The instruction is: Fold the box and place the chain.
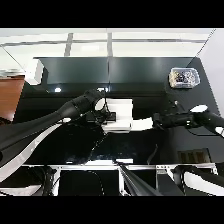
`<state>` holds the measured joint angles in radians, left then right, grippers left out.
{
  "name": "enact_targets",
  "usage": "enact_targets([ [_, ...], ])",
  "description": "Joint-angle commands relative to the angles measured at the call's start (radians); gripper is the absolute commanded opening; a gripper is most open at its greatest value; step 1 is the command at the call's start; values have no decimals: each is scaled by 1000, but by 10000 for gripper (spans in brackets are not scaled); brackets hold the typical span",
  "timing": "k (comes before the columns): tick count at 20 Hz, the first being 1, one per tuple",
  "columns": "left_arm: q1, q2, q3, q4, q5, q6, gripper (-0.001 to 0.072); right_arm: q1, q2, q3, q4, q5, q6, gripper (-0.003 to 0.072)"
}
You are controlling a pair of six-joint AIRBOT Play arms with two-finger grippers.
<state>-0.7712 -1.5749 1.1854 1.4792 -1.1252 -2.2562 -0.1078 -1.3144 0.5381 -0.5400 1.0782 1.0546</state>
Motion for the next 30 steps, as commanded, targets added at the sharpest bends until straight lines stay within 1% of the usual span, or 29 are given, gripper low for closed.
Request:
enact_targets([
  [1, 1, 0, 0, 0, 2, 0, 28, 113, -24, 27, 42, -24, -9, 17],
  [4, 1, 0, 0, 0, 2, 0, 28, 118, -24, 92, 34, 60, -32, 18],
  [5, 1, 0, 0, 0, 2, 0, 28, 119, -24, 113, 35, 82, -35, 85],
  [6, 1, 0, 0, 0, 3, 0, 28, 121, -24, 129, 35, 91, -35, 423],
  [7, 1, 0, 0, 0, 3, 0, 28, 122, -24, 139, 40, 100, -36, 621],
  [9, 1, 0, 0, 0, 2, 0, 28, 122, -24, 144, 79, 112, -36, 607],
  [12, 1, 0, 0, 0, 3, 0, 28, 125, -24, 144, 121, 110, -34, 606],
  [13, 1, 0, 0, 0, 3, 0, 28, 134, -24, 147, 121, 106, -34, 498],
  [14, 1, 0, 0, 0, 3, 0, 28, 149, -24, 152, 121, 99, -22, 460],
  [17, 1, 0, 0, 1, 3, 0, 28, 217, -24, 187, 100, 52, 32, 461],
  [19, 1, 0, 0, 1, 3, 0, 28, 279, -24, 224, 24, 4, 98, 461],
  [22, 1, 0, 0, 0, 3, 0, 28, 368, -24, 282, -176, -51, 280, 461],
  [25, 1, 0, 0, 1, 6, 0, 28, 452, -24, 299, -259, -101, 388, 460],
  [26, 1, 0, 0, 1, 9, 0, 28, 478, -24, 299, -305, -119, 440, 413],
  [30, 1, 0, 0, 0, 22, 0, 28, 563, -24, 328, -503, -134, 637, 413],
])
